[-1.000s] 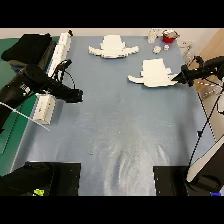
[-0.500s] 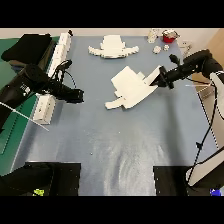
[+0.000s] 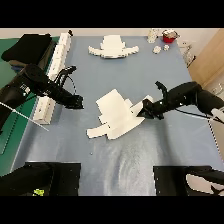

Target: Fold the box.

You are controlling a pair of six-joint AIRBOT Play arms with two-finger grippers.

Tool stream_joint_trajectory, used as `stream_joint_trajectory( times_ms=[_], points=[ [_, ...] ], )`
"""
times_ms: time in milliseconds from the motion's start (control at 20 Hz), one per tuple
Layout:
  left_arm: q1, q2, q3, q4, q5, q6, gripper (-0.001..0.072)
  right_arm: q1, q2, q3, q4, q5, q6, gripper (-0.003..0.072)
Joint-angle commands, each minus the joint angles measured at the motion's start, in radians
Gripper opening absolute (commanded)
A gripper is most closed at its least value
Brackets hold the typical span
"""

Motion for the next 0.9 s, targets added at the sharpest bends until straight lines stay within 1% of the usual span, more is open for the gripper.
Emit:
stream_joint_trajectory(
  times_ms=[0,50,100,150,200,300,400,500,550,600,750,850],
  points=[
    [0.0,0.0,0.0,0.0,0.003,0.007,0.0014,0.026,0.083,-0.106,-0.05,0.065,0.018,0.0002],
    [0.0,0.0,0.0,0.0,0.009,0.007,0.0014,0.026,0.083,-0.106,-0.068,0.063,0.03,0.0007],
    [0.0,0.0,0.0,0.0,0.009,0.007,0.0014,0.026,0.083,-0.106,-0.074,0.061,0.031,0.0098],
    [0.0,0.0,0.0,0.0,0.009,0.007,0.0014,0.026,0.083,-0.104,-0.084,0.061,0.031,0.0389],
    [0.0,0.0,0.0,0.0,0.014,0.007,0.0014,0.025,0.083,-0.1,-0.096,0.061,0.032,0.0485],
    [0.0,0.0,0.0,0.0,0.022,0.007,0.0014,0.016,0.083,-0.071,-0.159,0.052,0.041,0.0482],
    [0.0,0.0,0.0,0.0,0.028,0.006,0.0014,-0.018,0.083,-0.016,-0.269,-0.005,0.098,0.0481],
    [0.0,0.0,0.0,-0.001,0.036,0.006,0.0014,-0.072,0.083,0.058,-0.394,-0.069,0.139,0.0474],
    [0.0,0.0,0.0,-0.001,0.04,0.006,0.0015,-0.106,0.082,0.097,-0.452,-0.091,0.147,0.0455],
    [0.0,0.0,0.0,-0.001,0.042,0.006,0.0015,-0.141,0.082,0.127,-0.487,-0.101,0.147,0.0455],
    [0.0,0.0,0.0,-0.004,0.042,0.006,0.0015,-0.255,0.077,0.18,-0.497,-0.123,0.139,0.0456],
    [0.0,0.0,0.0,-0.004,0.042,0.006,0.0016,-0.317,0.047,0.2,-0.492,-0.151,0.08,0.0455]
  ],
)
